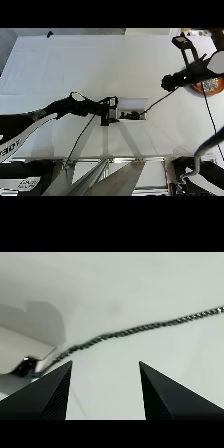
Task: Fold the box and place the chain.
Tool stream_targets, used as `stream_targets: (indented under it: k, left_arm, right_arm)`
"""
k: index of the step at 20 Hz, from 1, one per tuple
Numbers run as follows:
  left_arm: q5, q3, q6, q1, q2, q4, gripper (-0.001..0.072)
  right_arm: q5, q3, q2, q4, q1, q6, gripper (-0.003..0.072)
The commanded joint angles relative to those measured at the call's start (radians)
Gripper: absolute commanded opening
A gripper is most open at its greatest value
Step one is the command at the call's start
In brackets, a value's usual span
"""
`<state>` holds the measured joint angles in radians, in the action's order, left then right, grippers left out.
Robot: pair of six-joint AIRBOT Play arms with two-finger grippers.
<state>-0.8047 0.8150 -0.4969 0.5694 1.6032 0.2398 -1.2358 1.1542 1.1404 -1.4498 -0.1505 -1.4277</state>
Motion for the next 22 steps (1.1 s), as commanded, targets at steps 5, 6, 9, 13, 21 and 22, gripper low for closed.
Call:
stream_targets:
  k: [5, 6, 9, 13, 21, 22]
  left_arm:
    - [0.000, 0.000, 0.000, 0.000, 0.000, 0.000, 0.0135]
    - [0.000, 0.000, 0.000, 0.000, 0.000, 0.000, 0.0135]
    - [0.000, 0.000, 0.000, 0.000, 0.000, 0.000, 0.0135]
    - [0.000, 0.000, 0.000, 0.000, 0.000, 0.000, 0.0135]
    - [0.000, 0.000, 0.000, 0.000, 0.000, 0.000, 0.0135]
    - [0.000, 0.000, 0.000, 0.000, 0.000, 0.000, 0.0135]
  right_arm:
    - [0.049, -0.085, 0.175, -0.021, 0.047, -0.019, 0.0377]
    - [0.060, -0.103, 0.195, -0.021, 0.047, -0.036, 0.0377]
    - [0.142, -0.167, 0.236, -0.021, 0.047, -0.067, 0.0376]
    - [0.229, -0.193, 0.253, -0.033, 0.046, -0.101, 0.0374]
    - [0.289, -0.193, 0.261, -0.126, 0.046, -0.203, 0.0371]
    - [0.302, -0.193, 0.261, -0.128, 0.046, -0.219, 0.0371]
